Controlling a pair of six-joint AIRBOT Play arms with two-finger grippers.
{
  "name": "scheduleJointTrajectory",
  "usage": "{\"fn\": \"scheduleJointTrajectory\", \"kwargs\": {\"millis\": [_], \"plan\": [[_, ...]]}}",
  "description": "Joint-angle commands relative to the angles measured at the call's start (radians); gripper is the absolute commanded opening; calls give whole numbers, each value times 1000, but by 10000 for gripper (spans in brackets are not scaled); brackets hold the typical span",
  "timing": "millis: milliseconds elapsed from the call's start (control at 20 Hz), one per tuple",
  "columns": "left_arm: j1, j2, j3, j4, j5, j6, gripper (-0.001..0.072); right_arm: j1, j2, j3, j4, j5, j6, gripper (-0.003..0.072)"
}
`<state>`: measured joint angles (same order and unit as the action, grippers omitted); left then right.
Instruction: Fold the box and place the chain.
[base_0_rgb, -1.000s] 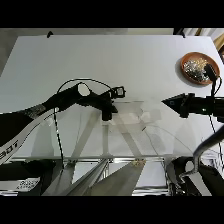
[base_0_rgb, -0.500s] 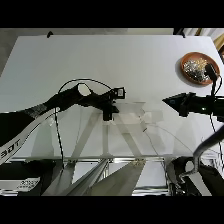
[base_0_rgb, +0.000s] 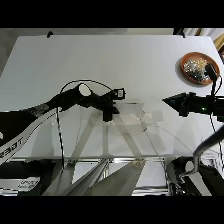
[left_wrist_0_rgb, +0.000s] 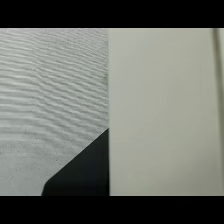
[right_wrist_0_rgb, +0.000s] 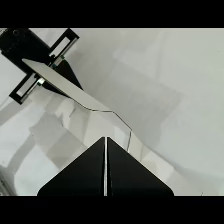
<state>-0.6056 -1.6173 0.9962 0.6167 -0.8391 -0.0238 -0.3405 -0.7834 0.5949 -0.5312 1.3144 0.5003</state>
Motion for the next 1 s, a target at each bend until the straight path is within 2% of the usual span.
{"fn": "scheduleJointTrajectory", "kwargs": {"millis": [0, 700, 950], "plan": [[-1, -2, -1, 1, -3, 1, 9, 1, 0, 0, 0, 1, 0, 17], [-1, -2, -1, 2, -3, -1, 10, 1, 0, 0, 1, 1, -3, 17], [-1, -2, -1, 2, -6, -2, 10, 1, 0, 0, 51, 27, 1, 17]]}}
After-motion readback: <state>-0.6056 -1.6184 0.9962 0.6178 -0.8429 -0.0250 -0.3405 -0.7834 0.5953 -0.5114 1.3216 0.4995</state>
